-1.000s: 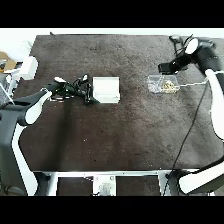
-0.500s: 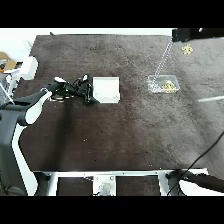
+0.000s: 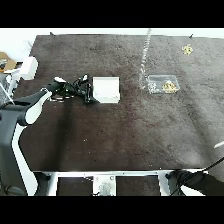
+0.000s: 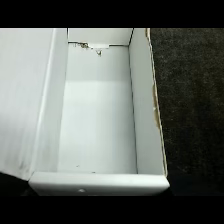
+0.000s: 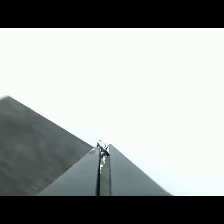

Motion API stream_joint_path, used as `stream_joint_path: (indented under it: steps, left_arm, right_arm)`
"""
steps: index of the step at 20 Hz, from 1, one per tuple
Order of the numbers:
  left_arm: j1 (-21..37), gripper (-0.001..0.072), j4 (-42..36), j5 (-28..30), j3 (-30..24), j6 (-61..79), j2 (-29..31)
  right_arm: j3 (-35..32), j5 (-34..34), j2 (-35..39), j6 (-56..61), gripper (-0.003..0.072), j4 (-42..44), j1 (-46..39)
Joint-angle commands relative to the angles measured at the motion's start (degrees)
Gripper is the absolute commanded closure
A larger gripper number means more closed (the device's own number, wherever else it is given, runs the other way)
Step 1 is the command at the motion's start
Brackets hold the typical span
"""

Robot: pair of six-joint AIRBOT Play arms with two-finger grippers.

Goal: Fold the box and place the chain.

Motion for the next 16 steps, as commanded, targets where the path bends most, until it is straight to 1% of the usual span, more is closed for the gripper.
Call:
stream_joint_path:
  steps: [1,6,10,13,16]
  left_arm:
    - [0.00,0.0364,0.00,0.00,-0.02,0.02,0.02]
    - [0.00,0.0364,0.02,0.00,-0.02,0.02,0.02]
    - [0.00,0.0364,0.02,0.02,-0.02,0.02,0.02]
    - [0.00,0.0364,0.00,0.00,-0.02,0.02,0.04]
    - [0.00,0.0364,0.02,0.02,-0.02,0.02,0.02]
  right_arm:
    - [-1.38,-3.08,-1.40,-1.66,0.0681,0.00,4.76]
    - [-6.51,-6.34,-4.39,-1.62,0.0681,3.78,4.94]
    - [-9.40,-15.65,-5.31,-1.62,0.0682,6.08,5.03]
    - [-9.73,-22.93,-5.49,-1.42,0.0682,8.33,5.03]
    - [-9.73,-24.41,-5.51,-1.42,0.0682,8.41,5.07]
